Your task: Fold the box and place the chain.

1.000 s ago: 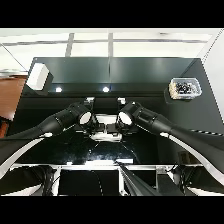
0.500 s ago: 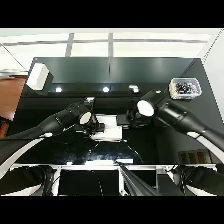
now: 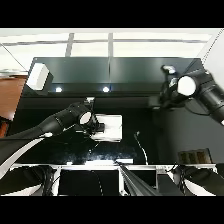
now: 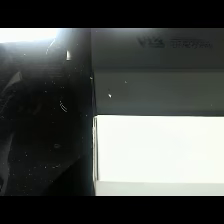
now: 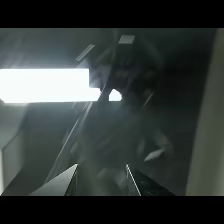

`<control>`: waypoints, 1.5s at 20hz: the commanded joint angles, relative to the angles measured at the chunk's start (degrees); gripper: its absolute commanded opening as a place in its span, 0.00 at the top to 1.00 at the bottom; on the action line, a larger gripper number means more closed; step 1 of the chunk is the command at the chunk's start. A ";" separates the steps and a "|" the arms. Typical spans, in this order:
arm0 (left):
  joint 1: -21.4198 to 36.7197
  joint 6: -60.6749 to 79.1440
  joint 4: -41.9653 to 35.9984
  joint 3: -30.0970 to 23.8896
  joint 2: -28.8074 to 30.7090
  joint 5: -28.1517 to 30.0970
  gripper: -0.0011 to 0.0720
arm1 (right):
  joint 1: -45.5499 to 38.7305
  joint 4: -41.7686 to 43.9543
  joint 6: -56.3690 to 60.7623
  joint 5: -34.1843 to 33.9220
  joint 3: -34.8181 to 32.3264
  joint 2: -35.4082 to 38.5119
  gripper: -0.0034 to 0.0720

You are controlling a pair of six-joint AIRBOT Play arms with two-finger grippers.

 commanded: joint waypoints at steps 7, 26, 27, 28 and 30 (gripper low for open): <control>-0.02 -0.44 0.07 0.02 -0.02 -0.50 0.95 | -27.15 -9.01 -5.99 -22.82 0.50 -6.80 0.05; 0.57 -0.44 0.26 0.02 -0.02 0.74 0.95 | -29.92 -3.76 -13.68 -12.74 17.31 -30.47 0.93; 0.57 -0.44 0.26 0.02 -0.02 0.66 0.95 | -29.92 -3.78 -14.08 -11.26 18.62 -29.97 0.93; 0.57 -0.44 0.26 0.02 -0.02 0.52 0.95 | -29.90 -3.74 -14.47 -10.27 20.09 -28.89 0.93; 0.57 -0.44 0.24 0.02 -0.02 0.55 0.95 | -29.90 -3.13 -15.82 -9.31 23.04 -25.62 0.93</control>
